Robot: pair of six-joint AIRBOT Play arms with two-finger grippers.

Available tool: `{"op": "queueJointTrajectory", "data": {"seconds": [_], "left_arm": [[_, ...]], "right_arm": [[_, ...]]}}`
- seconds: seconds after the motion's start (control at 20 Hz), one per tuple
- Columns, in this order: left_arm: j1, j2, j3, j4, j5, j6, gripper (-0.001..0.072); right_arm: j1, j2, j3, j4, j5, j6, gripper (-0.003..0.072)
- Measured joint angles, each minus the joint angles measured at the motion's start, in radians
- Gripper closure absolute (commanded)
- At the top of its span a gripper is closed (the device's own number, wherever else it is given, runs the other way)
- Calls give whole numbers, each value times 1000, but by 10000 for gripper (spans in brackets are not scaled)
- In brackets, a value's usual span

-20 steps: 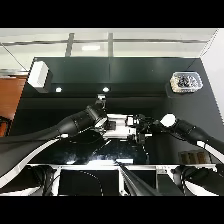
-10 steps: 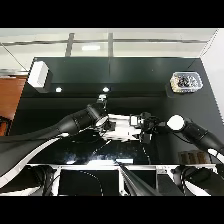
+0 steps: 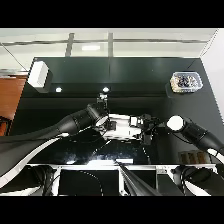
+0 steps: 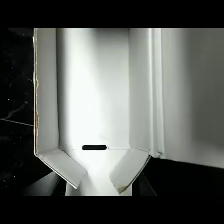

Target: Fold the box and place the chain.

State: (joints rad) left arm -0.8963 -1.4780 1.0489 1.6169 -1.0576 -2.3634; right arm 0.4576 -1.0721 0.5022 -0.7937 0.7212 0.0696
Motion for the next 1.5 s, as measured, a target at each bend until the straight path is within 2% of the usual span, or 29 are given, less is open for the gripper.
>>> {"op": "queueJointTrajectory", "data": {"seconds": [0.05, 0.2, 0.3, 0.6, 0.7, 0.75, 0.8, 0.85, 0.95, 1.0, 1.05, 1.1, 1.15, 1.35, 1.5], "left_arm": [[0, 0, 0, -1, 1, 0, 685], [0, 0, 0, -2, 1, 0, 684], [0, 0, 0, -2, 1, 0, 685], [0, 0, 0, -6, 6, -7, 684], [3, 0, 0, -8, 8, -11, 685], [4, 0, 0, -9, 10, -13, 684], [5, 0, 0, -9, 10, -14, 684], [5, 0, 0, -10, 10, -14, 685], [6, 0, 0, -10, 9, -18, 685], [6, 0, 0, -9, 8, -18, 685], [6, 0, 0, -9, 8, -18, 685], [6, 0, 0, -10, 9, -19, 685], [6, 0, 0, -9, 8, -19, 684], [6, 0, 0, -11, 11, -22, 684], [6, 0, 0, -11, 13, -23, 685]], "right_arm": [[0, -1, 0, 9, 3, 2, 444], [0, -7, 0, 53, 4, 22, 455], [0, -13, 0, 82, 4, 40, 527], [26, -55, 0, 188, -36, 67, 529], [44, -77, 0, 212, -65, 68, 681], [50, -85, 0, 221, -77, 70, 681], [54, -90, 0, 224, -84, 70, 603], [57, -95, 0, 227, -89, 71, 355], [61, -100, 0, 229, -100, 71, 553], [62, -101, 0, 230, -102, 73, 544], [63, -101, 0, 230, -103, 74, 375], [64, -103, 0, 232, -102, 73, 484], [64, -103, 0, 233, -103, 73, 685], [58, -85, 0, 231, -95, 100, 674], [-6, -14, 13, 168, -42, 272, 675]]}}
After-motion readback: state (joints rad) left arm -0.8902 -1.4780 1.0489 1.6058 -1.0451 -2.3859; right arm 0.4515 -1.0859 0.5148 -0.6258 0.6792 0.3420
